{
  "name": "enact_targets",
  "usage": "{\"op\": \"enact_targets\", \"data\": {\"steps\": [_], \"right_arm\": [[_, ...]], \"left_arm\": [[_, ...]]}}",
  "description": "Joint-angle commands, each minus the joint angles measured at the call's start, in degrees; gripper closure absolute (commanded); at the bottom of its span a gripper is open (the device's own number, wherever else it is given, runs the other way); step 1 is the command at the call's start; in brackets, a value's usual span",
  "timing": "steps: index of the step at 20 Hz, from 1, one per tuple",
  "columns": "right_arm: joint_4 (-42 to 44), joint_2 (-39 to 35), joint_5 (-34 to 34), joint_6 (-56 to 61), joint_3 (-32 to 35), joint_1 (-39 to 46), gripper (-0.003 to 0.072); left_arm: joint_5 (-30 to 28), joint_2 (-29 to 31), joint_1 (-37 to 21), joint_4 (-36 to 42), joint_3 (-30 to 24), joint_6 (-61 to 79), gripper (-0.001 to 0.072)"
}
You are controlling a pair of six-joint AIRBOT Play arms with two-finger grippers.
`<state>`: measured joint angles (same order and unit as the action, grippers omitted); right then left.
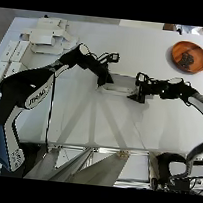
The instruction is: Fold the box and place the chain.
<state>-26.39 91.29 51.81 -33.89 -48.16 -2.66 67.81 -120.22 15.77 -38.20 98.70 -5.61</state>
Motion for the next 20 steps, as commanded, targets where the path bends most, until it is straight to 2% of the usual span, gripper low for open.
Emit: {"op": "enact_targets", "data": {"steps": [1, 20], "right_arm": [[-0.1, 1.3, 2.6, 0.4, -1.4, -0.1, -0.0007], [-0.2, 2.5, 1.2, 0.5, -1.9, -0.1, -0.0007]], "left_arm": [[-0.1, 0.0, 0.0, 0.1, 0.0, 0.0, 0.0691], [-0.1, 0.0, 0.0, 0.1, 0.0, 0.0, 0.0691]]}}
